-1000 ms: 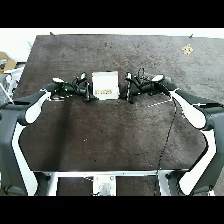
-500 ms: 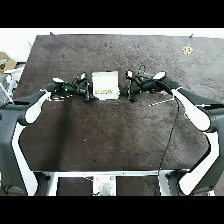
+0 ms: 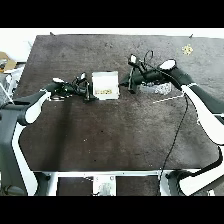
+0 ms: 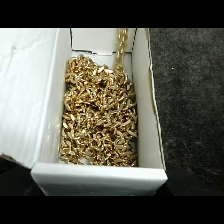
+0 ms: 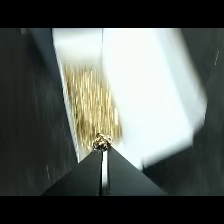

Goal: Fold the box and place the chain.

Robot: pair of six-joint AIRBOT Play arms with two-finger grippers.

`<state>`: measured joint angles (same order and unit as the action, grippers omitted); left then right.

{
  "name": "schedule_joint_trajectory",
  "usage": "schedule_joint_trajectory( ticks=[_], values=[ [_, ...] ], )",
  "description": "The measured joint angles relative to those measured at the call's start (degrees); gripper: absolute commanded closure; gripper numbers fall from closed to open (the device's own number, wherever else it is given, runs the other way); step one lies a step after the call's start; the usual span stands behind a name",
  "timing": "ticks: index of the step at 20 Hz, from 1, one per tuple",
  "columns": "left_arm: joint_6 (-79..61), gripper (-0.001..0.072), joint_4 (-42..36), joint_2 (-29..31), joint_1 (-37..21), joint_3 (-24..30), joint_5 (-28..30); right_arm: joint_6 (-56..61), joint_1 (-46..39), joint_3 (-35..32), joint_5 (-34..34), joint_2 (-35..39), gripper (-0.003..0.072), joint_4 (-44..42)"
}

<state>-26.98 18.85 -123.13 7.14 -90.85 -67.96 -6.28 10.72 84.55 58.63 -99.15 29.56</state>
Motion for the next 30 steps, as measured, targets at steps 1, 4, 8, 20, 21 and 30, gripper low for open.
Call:
schedule_joint_trajectory(
  ticks=[1,4,8,20,21,30],
  values=[
    [0.0,0.0424,0.0,0.0,0.0,0.0,0.02,0.81,1.42,0.0,-1.92,0.17,0.0429,-1.27],
    [-0.02,0.0424,0.0,0.0,-0.02,0.0,0.0,5.22,4.94,0.0,-8.85,0.46,0.043,1.09],
    [0.0,0.0424,0.0,0.0,-0.02,0.0,0.0,9.88,5.2,0.17,-13.62,2.12,0.0526,4.35],
    [0.0,0.0424,0.0,0.0,-0.02,0.0,0.0,24.87,-3.93,21.99,-3.72,-8.48,0.0603,6.19],
    [-0.02,0.0424,0.0,0.0,-0.02,0.0,0.02,24.9,-4.2,23.74,-2.05,-10.58,0.0602,5.66],
    [-0.02,0.0424,0.0,0.0,-0.02,0.0,0.02,15.96,-4.9,28.52,10.8,-20.81,0.0449,-3.37]
  ],
)
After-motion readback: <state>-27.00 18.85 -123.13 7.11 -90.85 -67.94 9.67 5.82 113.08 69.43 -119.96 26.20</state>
